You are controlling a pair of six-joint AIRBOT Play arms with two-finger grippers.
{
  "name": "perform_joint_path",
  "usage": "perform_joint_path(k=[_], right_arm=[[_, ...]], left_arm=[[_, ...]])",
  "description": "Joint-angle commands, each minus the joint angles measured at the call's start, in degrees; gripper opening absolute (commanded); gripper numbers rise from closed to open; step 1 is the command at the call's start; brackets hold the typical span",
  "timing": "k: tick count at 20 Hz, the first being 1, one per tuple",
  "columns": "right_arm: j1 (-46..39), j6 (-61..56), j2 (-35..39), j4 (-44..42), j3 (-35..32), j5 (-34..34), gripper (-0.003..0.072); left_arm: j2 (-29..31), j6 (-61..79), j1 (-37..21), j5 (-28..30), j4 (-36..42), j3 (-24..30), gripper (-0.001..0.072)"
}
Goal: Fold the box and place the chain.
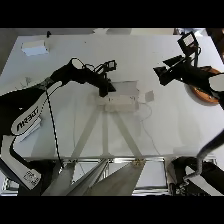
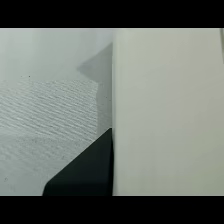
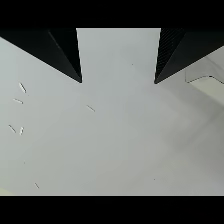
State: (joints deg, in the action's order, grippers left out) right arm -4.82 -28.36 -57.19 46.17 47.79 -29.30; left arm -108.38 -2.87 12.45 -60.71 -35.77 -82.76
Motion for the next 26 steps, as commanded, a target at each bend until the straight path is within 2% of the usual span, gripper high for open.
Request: perform_joint_path(k=[1,10,12,16,18,19,26], right_arm=[[0.0,-0.3,0.0,0.4,0.0,0.0,0.0496],[0.1,-0.1,0.0,0.3,0.0,-0.6,0.0511],[0.1,2.4,0.1,0.2,0.1,-3.6,0.0555],[0.1,16.5,0.1,-1.0,0.1,-17.6,0.0645],[0.1,21.1,0.1,-1.7,0.1,-21.8,0.0679],[0.1,21.3,0.1,-1.8,0.1,-22.5,0.0697],[0.1,20.4,0.2,-0.2,0.0,-22.4,0.0692]], left_arm=[[-1.0,0.0,0.0,0.7,0.1,0.0,0.0009],[-1.0,0.0,0.0,0.5,0.2,0.0,0.0011],[-1.0,0.0,0.0,0.5,0.2,0.0,0.0011],[-1.0,0.0,0.0,0.5,0.2,0.0,0.0011],[-1.0,0.0,0.0,0.5,0.2,0.0,0.0011],[-1.0,0.0,0.0,0.5,0.2,0.0,0.0011],[-1.0,0.0,0.0,0.5,0.2,0.0,0.0011]])
